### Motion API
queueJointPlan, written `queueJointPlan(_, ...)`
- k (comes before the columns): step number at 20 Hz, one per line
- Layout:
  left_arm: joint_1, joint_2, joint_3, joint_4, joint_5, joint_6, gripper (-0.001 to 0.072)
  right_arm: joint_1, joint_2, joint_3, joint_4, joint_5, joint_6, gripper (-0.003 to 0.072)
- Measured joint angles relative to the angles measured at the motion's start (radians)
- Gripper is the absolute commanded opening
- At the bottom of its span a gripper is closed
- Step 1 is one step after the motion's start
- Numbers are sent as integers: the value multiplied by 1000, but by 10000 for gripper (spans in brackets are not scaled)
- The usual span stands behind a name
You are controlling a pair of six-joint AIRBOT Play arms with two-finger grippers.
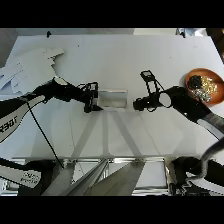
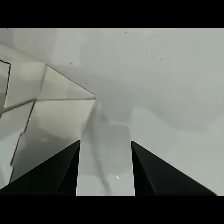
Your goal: Fold the box and place the chain.
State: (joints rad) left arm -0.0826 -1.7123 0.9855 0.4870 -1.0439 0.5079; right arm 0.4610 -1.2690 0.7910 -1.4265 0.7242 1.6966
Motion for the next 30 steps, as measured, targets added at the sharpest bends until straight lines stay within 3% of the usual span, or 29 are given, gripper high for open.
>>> queueJointPlan(4, 0, 0, 0, 0, 0, 0, 336, -2, -42, -10, 46, -43, -4, 339)
queueJointPlan(6, 0, 0, 0, 0, 0, 0, 336, -2, -50, -11, 55, -52, -18, 286)
queueJointPlan(19, 0, 0, 0, 0, 0, 0, 336, -57, -35, -16, 19, -16, -55, 287)
queueJointPlan(30, 0, 0, 0, 0, 0, 0, 336, -57, -56, -34, 80, -66, -76, 287)
